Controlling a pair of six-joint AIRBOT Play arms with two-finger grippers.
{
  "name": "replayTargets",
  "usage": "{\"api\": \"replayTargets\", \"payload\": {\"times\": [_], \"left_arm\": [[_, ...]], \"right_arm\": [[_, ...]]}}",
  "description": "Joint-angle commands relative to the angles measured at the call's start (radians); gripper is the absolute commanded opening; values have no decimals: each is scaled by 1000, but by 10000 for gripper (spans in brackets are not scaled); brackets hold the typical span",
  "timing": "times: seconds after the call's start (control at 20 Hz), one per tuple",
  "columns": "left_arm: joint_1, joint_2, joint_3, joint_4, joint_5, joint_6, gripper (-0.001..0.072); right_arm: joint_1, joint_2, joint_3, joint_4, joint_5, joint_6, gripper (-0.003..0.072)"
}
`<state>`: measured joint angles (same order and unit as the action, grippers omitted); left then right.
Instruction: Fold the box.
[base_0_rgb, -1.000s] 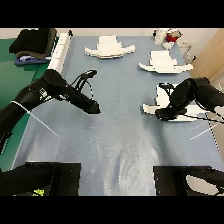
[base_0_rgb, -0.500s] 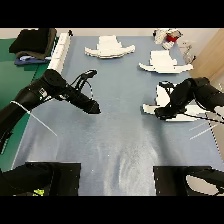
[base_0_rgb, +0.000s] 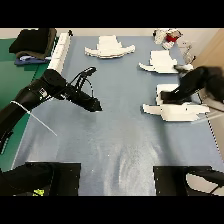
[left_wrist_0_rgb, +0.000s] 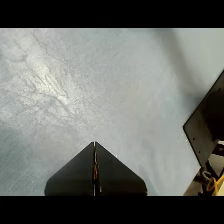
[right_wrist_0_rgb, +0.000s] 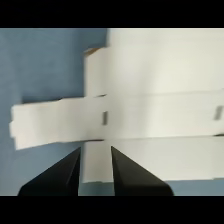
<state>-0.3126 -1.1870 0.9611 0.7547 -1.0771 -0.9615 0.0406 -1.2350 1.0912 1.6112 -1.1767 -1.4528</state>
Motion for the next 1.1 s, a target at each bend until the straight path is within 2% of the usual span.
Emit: {"api": "replayTargets", "payload": {"times": [0.0, 0.05, 0.15, 0.2, 0.25, 0.3, 0.45, 0.55, 0.7, 0.95, 1.0, 1.05], "left_arm": [[0, 0, 1, -32, 14, 0, 12], [0, 0, 1, -43, 23, 0, 12], [0, 0, 1, -63, 31, 0, 12], [0, 0, 1, -63, 31, 0, 12], [0, 0, 1, -63, 31, 0, 12], [0, 0, 1, -63, 31, 0, 12], [0, 0, 1, -64, 29, -1, 12], [0, 0, 1, -64, 29, -1, 12], [0, 0, 1, -65, 30, -1, 12], [0, 0, 1, -67, 29, -1, 12], [1, 0, 1, -68, 29, -1, 12], [0, 0, 1, -68, 28, -1, 12]], "right_arm": [[-221, -66, 170, -171, -90, -29, 309], [-301, -97, 200, -167, -99, -66, 311], [-454, -166, 248, -152, -99, -111, 590], [-524, -203, 268, -131, -96, -141, 585], [-589, -240, 285, -93, -87, -182, 535], [-645, -274, 302, -34, -80, -235, 522], [-777, -388, 373, 237, -128, -418, 523], [-819, -447, 402, 357, -173, -519, 523], [-826, -506, 411, 397, -210, -621, 522], [-825, -563, 410, 420, -261, -636, 521], [-825, -563, 410, 423, -267, -636, 486], [-825, -563, 410, 425, -278, -638, 408]]}}
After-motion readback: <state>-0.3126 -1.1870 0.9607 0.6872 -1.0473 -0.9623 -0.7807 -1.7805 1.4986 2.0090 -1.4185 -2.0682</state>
